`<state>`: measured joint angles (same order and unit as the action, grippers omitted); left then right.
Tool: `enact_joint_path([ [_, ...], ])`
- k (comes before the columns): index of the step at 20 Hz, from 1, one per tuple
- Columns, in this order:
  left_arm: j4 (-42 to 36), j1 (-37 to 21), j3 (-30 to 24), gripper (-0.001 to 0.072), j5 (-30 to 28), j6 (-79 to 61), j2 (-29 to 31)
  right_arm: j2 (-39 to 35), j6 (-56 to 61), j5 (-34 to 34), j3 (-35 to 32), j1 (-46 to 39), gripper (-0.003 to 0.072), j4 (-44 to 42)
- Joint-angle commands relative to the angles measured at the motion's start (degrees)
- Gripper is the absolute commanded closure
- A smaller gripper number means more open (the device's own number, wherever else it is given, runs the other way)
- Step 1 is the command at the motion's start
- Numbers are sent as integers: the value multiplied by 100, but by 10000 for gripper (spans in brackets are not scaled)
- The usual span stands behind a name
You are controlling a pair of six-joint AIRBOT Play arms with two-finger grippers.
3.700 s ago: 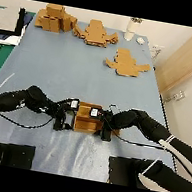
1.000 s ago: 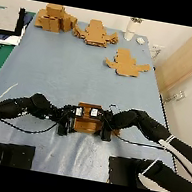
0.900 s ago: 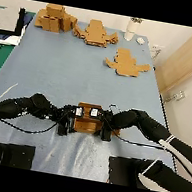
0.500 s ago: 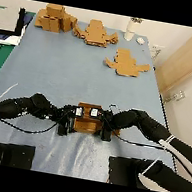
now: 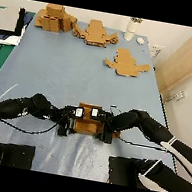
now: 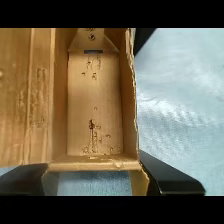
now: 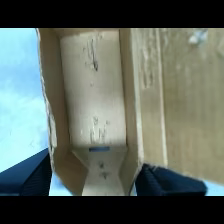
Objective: Fold the box.
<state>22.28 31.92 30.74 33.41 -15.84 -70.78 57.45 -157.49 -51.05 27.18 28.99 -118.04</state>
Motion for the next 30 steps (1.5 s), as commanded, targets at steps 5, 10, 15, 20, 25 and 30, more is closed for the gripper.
enact_joint_path([
  [5,0,-11,-2,200,-28,4,0,-1309,1897,-756,146,-7,-34,1757],
  [10,0,-11,-2,200,-26,4,0,-2323,4253,-868,232,-7,-17,1694],
  [15,0,-11,-2,200,-26,4,0,-2839,6900,-1071,225,0,-17,94],
  [20,0,-11,-2,200,-28,4,0,-2828,8533,-935,225,4,-17,-184],
  [25,0,-11,-2,200,-28,2,0,-2634,9464,-192,227,-7,-16,-133],
  [30,0,-11,-2,200,-28,4,0,-1926,9785,63,229,227,405,-544],
])
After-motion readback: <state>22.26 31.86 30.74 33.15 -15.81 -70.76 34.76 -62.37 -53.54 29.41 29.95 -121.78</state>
